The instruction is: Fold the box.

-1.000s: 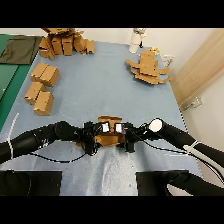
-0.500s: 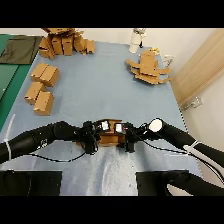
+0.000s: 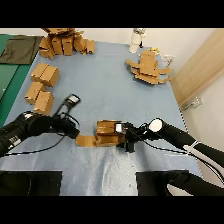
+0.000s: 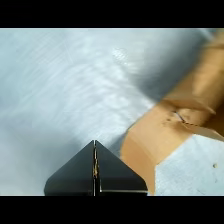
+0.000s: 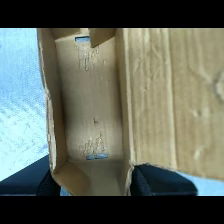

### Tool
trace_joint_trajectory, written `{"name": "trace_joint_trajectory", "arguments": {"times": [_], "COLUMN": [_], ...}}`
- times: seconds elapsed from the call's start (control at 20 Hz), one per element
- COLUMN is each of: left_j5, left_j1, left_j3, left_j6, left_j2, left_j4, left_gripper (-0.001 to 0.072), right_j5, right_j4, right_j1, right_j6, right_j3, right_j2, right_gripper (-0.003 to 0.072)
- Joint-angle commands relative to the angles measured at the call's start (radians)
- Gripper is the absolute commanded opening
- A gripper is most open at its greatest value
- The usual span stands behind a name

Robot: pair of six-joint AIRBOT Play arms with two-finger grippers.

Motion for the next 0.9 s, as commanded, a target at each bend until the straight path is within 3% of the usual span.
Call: {"name": "trace_joint_trajectory", "arguments": {"times": [0.0,0.25,0.45,0.85], "left_j5": [-0.096,-0.101,-0.017,0.053], "left_j1": [0.073,0.047,-0.031,-0.133], "left_j3": [-0.027,-0.063,-0.063,-0.063], "left_j6": [-0.403,-0.375,-0.327,-0.312], "left_j2": [0.038,-0.053,-0.109,-0.17], "left_j4": [0.118,-0.083,-0.198,-0.267], "left_gripper": [0.0012,0.0011,0.0011,0.0011], "right_j5": [0.0,0.0,0.0,0.0], "right_j4": [0.0,0.0,0.0,0.001], "right_j1": [0.001,0.001,0.001,0.001], "right_j6": [0.0,0.0,0.0,0.0], "right_j3": [0.0,0.0,0.0,0.0], "right_j2": [0.0,0.0,0.0,0.0], "right_gripper": [0.0497,0.0498,0.0498,0.0498]}}
